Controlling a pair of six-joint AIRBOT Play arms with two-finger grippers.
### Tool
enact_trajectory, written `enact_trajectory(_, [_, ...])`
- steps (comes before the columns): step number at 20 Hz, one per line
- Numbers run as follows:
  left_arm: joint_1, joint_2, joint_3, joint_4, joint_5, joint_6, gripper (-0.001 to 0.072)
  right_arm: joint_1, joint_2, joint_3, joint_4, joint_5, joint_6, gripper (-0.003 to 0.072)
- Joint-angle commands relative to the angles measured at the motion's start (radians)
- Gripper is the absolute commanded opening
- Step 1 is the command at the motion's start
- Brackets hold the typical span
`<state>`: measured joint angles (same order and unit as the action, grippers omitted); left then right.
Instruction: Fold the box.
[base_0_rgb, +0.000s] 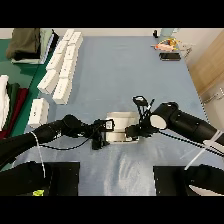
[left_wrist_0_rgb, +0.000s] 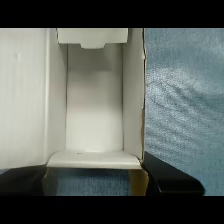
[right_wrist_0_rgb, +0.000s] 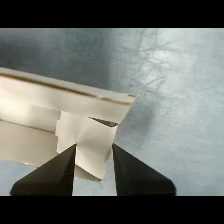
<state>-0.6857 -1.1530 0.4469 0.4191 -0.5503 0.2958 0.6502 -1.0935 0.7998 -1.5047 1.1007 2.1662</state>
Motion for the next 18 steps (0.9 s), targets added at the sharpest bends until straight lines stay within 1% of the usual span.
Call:
enact_trajectory(1, [0.0,0.0,0.001,0.0,0.0,0.001,0.0465,0.089,-0.087,0.095,-0.196,0.137,0.215,0.0336])
enact_trajectory(8, [0.0,0.0,0.001,0.0,0.0,0.001,0.0465,0.094,-0.138,0.111,-0.201,0.156,0.301,0.0336])
enact_trajectory(16, [0.0,0.0,0.001,0.0,0.0,0.0,0.0465,0.094,-0.208,0.111,-0.188,0.148,0.325,0.0336])
enact_trajectory(17, [0.0,0.0,0.001,0.0,0.0,0.0,0.0465,0.094,-0.208,0.111,-0.198,0.148,0.333,0.0329])
enact_trajectory(18, [0.0,0.0,0.001,0.0,0.0,0.001,0.0465,0.094,-0.208,0.111,-0.202,0.147,0.336,0.0285])
